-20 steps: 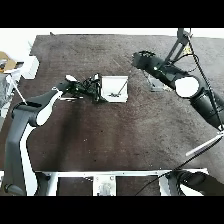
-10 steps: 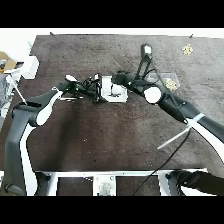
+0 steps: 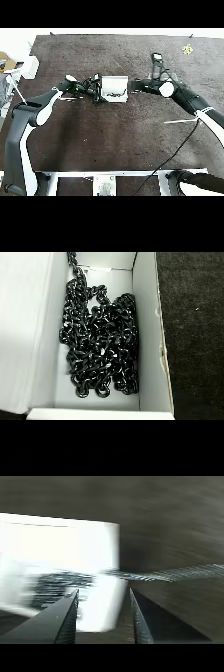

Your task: Fold the box and place the chain.

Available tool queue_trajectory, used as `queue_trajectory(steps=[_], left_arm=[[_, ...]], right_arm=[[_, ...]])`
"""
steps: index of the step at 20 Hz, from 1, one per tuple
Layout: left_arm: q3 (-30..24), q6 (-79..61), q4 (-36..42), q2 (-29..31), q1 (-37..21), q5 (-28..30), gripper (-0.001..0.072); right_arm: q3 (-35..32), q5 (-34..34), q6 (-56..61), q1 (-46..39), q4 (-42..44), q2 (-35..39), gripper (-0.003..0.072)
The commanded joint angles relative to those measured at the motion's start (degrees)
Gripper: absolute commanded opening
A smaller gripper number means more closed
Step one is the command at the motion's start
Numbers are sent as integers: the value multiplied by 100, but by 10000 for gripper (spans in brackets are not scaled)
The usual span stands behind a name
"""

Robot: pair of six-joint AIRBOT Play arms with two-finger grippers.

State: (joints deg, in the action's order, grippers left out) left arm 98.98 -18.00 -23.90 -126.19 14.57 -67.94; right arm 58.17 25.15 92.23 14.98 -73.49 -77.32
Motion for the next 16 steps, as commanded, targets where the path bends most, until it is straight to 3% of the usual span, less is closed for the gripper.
queue_trajectory(steps=[1, 7, 10, 13, 14, 15, 16], left_arm=[[2, -2, -2, 4, -2, 2, 463], [2, -2, -2, 4, -2, 2, 463], [2, -2, -2, 4, -2, 2, 463], [2, -2, -2, 4, -2, 2, 463], [2, -2, -2, 4, -2, 2, 463], [2, -2, -2, 4, -2, 2, 464], [2, -2, -2, 4, -2, 2, 463]], right_arm=[[-267, 44, 391, -970, -208, -243, 246], [-238, -1032, 354, -1235, 1040, -1217, 248], [68, -1156, 358, -1069, 1156, -1602, 310], [315, -1390, 402, -868, 1252, -1884, 304], [339, -1497, 487, -848, 1283, -1950, 257], [337, -1615, 535, -850, 1311, -1974, 137], [337, -1740, 535, -855, 1316, -1978, 137]])
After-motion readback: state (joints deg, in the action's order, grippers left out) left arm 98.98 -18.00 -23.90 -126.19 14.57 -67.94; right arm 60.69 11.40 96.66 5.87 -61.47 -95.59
